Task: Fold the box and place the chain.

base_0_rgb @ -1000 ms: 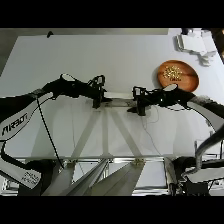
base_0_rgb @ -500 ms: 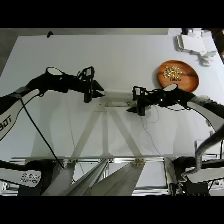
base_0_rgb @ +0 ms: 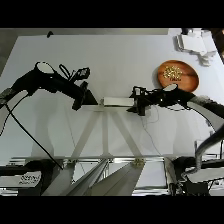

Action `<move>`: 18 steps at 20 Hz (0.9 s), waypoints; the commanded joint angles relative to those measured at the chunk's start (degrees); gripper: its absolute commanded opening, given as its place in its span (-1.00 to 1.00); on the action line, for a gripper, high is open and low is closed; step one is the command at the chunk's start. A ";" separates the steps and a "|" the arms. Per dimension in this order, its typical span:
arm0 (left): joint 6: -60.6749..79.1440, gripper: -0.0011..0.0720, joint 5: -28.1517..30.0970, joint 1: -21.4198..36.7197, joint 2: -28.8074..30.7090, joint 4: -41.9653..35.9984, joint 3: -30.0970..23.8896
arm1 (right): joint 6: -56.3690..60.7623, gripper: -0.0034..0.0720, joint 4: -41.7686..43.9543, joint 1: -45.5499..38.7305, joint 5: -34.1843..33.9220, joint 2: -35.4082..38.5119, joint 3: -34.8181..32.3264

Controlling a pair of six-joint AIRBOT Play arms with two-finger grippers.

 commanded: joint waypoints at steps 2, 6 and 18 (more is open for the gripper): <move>-1.29 -0.95 0.46 -3.61 0.09 -6.69 -1.46 | 0.02 0.19 0.02 0.00 0.00 0.00 0.02; -1.29 -0.95 9.25 -3.96 -0.81 -12.00 -1.53 | 0.02 0.19 0.02 0.00 0.02 0.00 0.02; -6.95 -0.96 20.81 3.50 -0.98 -5.95 -1.53 | 0.02 0.19 0.00 0.00 0.02 0.00 0.02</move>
